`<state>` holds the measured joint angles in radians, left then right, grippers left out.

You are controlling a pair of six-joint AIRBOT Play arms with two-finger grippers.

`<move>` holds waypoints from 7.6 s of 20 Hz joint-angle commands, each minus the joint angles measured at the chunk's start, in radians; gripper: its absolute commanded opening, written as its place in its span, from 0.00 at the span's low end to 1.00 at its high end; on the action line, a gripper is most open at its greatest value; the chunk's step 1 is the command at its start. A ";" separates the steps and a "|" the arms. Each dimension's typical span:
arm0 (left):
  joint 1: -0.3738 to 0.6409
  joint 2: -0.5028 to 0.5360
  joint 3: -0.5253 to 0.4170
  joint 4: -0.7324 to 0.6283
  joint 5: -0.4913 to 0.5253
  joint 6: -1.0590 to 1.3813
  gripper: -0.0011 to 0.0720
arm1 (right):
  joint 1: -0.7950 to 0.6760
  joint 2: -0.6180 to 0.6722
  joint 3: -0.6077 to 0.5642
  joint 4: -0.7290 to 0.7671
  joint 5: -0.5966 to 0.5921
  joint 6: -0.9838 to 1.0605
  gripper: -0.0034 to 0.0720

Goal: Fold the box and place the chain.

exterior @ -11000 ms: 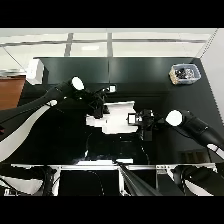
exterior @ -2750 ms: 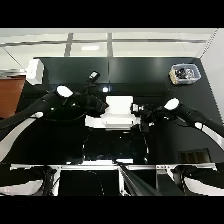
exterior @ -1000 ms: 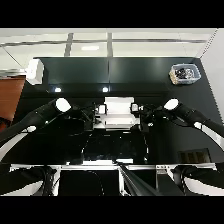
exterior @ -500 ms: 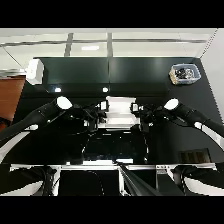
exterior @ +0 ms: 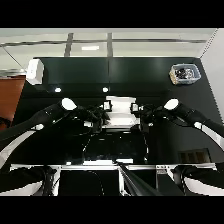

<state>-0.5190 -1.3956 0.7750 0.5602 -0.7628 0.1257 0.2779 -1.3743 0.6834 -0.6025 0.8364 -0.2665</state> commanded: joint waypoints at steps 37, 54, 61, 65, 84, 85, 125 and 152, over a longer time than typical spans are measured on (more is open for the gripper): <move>0.337 -0.133 0.039 -0.117 -0.448 -0.941 0.92 | 0.001 0.000 0.000 0.000 0.001 0.001 0.35; 0.108 -0.133 0.278 0.245 -0.363 -1.403 0.59 | 0.001 0.000 0.000 0.000 -0.003 0.001 0.35; 0.039 -0.134 0.283 0.344 -0.304 -1.588 0.48 | 0.001 0.000 0.000 0.000 -0.007 0.001 0.35; -0.006 -0.137 0.297 0.430 -0.285 -1.687 0.47 | 0.001 -0.001 0.000 0.000 -0.009 0.001 0.35; -0.238 -0.260 0.517 0.868 -0.424 -2.284 0.32 | 0.001 -0.001 0.000 0.000 -0.006 0.001 0.35; -0.241 -0.262 0.522 0.871 -0.423 -2.293 0.32 | 0.001 -0.001 0.000 0.000 -0.006 0.001 0.35; -0.296 -0.245 0.549 0.973 -0.442 -2.420 0.04 | -0.043 0.168 -0.002 -0.225 0.113 0.177 0.99; -0.307 -0.245 0.524 0.942 -0.430 -2.430 0.04 | 0.005 0.073 -0.002 -0.008 -0.002 0.204 0.29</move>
<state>-0.8257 -1.6405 1.2987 1.5040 -1.1934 -2.3062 0.2840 -1.2957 0.6807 -0.6281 0.8505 -0.1169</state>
